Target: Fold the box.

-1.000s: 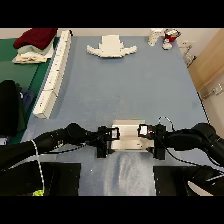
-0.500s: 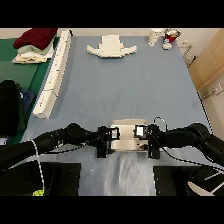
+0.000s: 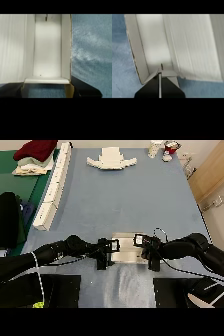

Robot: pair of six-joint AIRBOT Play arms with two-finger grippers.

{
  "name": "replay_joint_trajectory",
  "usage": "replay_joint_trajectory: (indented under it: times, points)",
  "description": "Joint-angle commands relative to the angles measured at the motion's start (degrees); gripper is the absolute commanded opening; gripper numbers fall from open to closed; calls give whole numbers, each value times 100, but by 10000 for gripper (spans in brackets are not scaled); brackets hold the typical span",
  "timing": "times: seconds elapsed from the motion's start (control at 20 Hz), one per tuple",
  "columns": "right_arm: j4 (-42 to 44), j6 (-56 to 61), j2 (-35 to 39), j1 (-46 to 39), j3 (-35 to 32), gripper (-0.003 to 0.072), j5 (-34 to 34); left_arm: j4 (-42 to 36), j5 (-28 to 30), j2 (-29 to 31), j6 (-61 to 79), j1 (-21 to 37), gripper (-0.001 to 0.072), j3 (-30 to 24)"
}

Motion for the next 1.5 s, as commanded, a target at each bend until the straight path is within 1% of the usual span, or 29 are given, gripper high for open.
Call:
replay_joint_trajectory:
  times: [0.0, 0.1, 0.2, 0.25, 0.3, 0.35, 0.45, 0.65, 0.75, 0.8, 0.9, 1.0, 1.05, 1.15, 1.3, 1.45]
  points:
    - [-1622, 2535, 2, -9, 431, 4, -1222, 0, 2, 0, 0, 0, 417, 2]
    - [-2601, 3842, 4, -52, 737, 4, -1803, 0, 2, 0, 0, 0, 416, 4]
    - [-3786, 5757, 2, -302, 866, 4, -1978, 0, 2, 0, 0, 0, 416, 4]
    - [-4089, 6555, -4, -527, 859, 4, -2033, 0, 2, 0, 0, 0, 416, 2]
    - [-4026, 7016, -13, -892, 846, 4, -2050, 0, 2, 0, 0, 0, 416, 4]
    - [-3707, 7097, -17, -1298, 817, 2, -2041, 0, 2, 0, 0, 0, 416, 4]
    - [-2677, 6929, -24, -2275, 704, 2, -1937, 0, 2, 0, 0, 0, 416, 4]
    - [-455, 5574, -125, -4177, 111, 2, -1766, 0, 2, 0, -2, 0, 416, 4]
    - [343, 5034, -319, -4789, -168, 2, -1744, 0, 2, 0, 0, 0, 416, 2]
    - [649, 4815, -455, -4964, -291, 2, -1746, 0, 2, 0, 0, 0, 416, 4]
    - [1069, 4538, -717, -5003, -452, 2, -1749, 0, 2, 0, 0, 0, 416, 4]
    - [1731, 4142, -964, -4996, -570, 2, -1751, 0, 2, 0, 0, 0, 416, 4]
    - [2059, 3950, -1040, -4996, -601, 2, -1777, 0, 2, 0, 0, 0, 416, 2]
    - [2413, 3705, -1036, -4996, -599, 2, -1910, 2, 2, 0, 0, 0, 416, 2]
    - [2461, 3595, -981, -4981, -608, 2, -1993, 0, 2, 0, 0, 0, 416, 4]
    - [2481, 3587, -962, -4721, -612, 4, -1993, 0, 2, 0, -2, 0, 416, 4]
